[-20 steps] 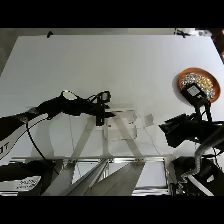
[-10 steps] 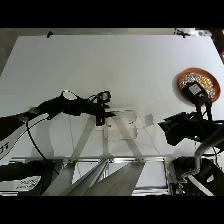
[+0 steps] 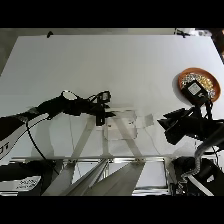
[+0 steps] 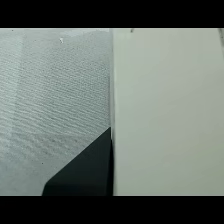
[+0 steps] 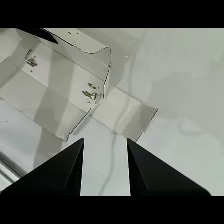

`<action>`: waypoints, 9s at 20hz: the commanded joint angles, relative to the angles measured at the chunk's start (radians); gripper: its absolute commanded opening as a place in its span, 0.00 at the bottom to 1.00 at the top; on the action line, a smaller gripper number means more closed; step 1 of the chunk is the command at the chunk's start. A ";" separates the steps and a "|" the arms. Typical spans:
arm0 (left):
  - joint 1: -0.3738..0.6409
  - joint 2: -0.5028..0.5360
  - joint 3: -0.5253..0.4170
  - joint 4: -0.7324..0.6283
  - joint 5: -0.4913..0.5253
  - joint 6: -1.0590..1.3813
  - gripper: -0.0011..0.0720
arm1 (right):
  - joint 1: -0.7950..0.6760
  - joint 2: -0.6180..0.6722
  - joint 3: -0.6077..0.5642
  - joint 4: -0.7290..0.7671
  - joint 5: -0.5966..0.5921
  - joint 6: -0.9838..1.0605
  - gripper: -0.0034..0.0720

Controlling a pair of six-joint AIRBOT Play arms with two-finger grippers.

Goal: Fold the box and place the chain.

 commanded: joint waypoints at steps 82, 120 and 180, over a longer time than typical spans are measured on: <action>0.000 -0.001 -0.001 0.000 0.000 0.000 0.03 | 0.144 -0.394 -0.496 0.385 -0.854 -1.091 0.96; 0.000 -0.001 -0.001 0.000 0.000 0.000 0.03 | -0.087 -0.373 -0.413 0.582 -0.578 -1.447 0.97; -0.001 -0.001 -0.001 0.000 0.000 0.000 0.03 | -0.201 -0.677 -0.217 0.795 -0.412 -1.784 0.93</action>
